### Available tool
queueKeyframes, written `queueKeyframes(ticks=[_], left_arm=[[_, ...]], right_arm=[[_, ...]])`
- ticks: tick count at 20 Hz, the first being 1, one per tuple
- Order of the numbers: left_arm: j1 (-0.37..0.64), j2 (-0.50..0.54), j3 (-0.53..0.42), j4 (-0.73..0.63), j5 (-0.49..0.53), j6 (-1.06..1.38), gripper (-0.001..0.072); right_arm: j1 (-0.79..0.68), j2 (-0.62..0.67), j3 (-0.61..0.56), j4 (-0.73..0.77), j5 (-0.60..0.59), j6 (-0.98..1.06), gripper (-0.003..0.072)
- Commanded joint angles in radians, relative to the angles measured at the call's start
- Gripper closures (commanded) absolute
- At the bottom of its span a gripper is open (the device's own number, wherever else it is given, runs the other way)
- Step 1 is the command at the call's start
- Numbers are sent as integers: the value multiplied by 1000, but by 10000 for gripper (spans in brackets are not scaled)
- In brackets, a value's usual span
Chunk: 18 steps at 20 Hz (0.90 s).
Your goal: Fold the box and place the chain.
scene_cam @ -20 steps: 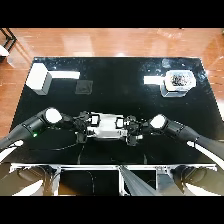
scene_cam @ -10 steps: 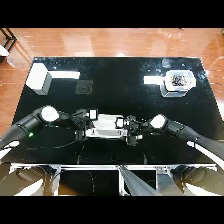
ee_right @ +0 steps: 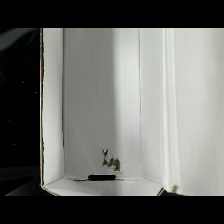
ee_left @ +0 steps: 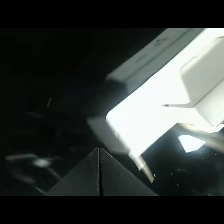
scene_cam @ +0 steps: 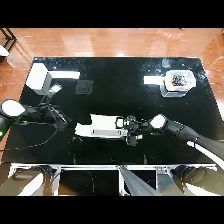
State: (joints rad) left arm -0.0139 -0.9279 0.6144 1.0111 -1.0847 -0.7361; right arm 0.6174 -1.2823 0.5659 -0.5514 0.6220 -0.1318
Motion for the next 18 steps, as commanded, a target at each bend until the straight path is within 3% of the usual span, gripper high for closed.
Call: queueKeyframes(ticks=[1, 3, 6, 10, 15, 18], left_arm=[[148, -33, -28, 6, -74, -230, 686], [195, -90, -84, -43, -34, -478, 686], [187, -203, -135, -152, -74, -421, 687], [114, -313, -141, -315, -29, -354, 688], [0, -336, -141, -321, 57, -372, 688], [-8, -335, -131, -320, 23, -375, 688]], right_arm=[[0, 0, 1, 0, 1, 0, 430], [0, 0, 1, 0, 1, 0, 430], [0, 0, 1, 0, 1, 0, 430], [0, 0, 1, 0, 1, 0, 430], [0, 0, 1, 0, 1, 0, 430], [0, 0, 1, 0, 1, 0, 430]])
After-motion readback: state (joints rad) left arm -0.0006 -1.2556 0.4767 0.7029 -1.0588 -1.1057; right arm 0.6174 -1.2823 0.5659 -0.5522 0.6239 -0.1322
